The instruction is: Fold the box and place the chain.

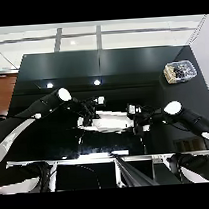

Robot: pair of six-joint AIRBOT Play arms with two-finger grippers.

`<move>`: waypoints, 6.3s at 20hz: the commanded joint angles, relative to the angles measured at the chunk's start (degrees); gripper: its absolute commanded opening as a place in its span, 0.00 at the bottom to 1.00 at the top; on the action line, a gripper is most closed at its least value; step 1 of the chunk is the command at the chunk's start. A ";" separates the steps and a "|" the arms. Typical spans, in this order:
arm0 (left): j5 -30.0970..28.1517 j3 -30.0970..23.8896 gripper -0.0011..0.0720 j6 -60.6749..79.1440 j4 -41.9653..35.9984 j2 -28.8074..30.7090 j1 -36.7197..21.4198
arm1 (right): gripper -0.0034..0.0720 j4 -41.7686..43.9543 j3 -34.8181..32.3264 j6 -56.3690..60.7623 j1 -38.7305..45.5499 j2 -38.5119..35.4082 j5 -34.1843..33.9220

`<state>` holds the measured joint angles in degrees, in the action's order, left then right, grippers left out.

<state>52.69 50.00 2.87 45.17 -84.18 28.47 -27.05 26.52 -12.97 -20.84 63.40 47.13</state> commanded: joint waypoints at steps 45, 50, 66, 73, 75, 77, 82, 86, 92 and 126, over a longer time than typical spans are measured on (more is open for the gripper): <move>18.34 6.58 0.27 -37.11 22.49 11.87 -1.95 | 0.59 -6.88 -2.47 1.73 -4.98 2.23 -8.39; 23.02 0.70 0.04 -57.37 21.68 17.90 -3.30 | 0.59 -6.56 -2.47 1.88 -4.98 2.23 -8.81; -14.03 -17.31 0.04 -18.14 -38.36 13.51 -1.33 | 0.59 -6.54 -2.47 1.95 -4.98 2.23 -8.85; -18.10 -13.38 0.04 -36.20 -17.40 11.69 3.52 | 0.59 -6.54 -2.47 1.97 -4.98 2.23 -8.90; -13.90 -11.63 0.04 -40.72 -10.01 10.10 4.11 | 0.59 -6.54 -2.47 1.97 -4.98 2.23 -8.90; -11.26 -9.60 0.04 -44.22 -4.72 8.68 4.46 | 0.59 -6.56 -2.47 1.97 -4.98 2.23 -8.87; -10.19 -4.94 0.04 -46.42 4.26 8.92 4.61 | 0.59 -6.56 -2.47 1.97 -4.98 2.23 -8.87; -3.15 -3.56 0.04 -52.26 14.49 15.54 2.56 | 0.59 -6.56 -2.47 1.97 -4.98 2.23 -8.87; -1.16 -19.74 0.05 -40.33 8.00 32.33 -8.04 | 0.59 -6.56 -2.47 1.97 -4.98 2.23 -8.87; -13.55 -21.77 0.37 -5.86 -10.32 20.96 6.08 | 0.59 -6.56 -2.47 1.97 -4.98 2.23 -8.90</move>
<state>39.20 28.23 -2.79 37.63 -62.81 34.50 -33.63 24.05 -11.03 -25.80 65.58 38.24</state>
